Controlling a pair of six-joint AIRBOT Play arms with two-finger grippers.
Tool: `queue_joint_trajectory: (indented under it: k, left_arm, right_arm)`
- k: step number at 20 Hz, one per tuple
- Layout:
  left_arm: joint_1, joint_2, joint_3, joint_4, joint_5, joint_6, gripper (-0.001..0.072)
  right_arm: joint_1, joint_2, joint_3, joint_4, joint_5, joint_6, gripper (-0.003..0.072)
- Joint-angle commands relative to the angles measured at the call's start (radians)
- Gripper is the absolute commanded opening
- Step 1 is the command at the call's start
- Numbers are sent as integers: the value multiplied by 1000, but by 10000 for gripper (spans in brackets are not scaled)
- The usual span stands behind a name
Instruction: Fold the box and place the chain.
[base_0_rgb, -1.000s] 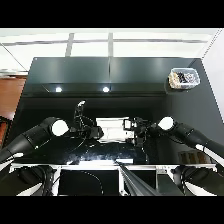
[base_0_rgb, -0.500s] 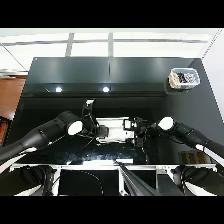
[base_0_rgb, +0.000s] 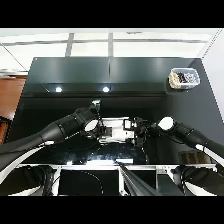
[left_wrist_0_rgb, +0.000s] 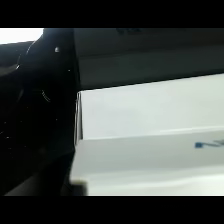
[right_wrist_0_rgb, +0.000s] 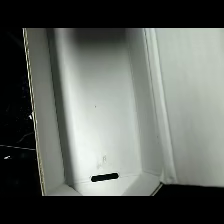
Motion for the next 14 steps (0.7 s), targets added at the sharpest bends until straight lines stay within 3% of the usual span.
queue_joint_trajectory:
  k: [1, 14]
  left_arm:
    - [-4, -13, 7, 14, -13, -45, 278]
    - [-2, -80, 75, 29, -58, -49, 277]
  right_arm:
    - [1, 0, 0, 0, 0, 0, 474]
    - [1, 0, 0, 0, 0, 0, 473]
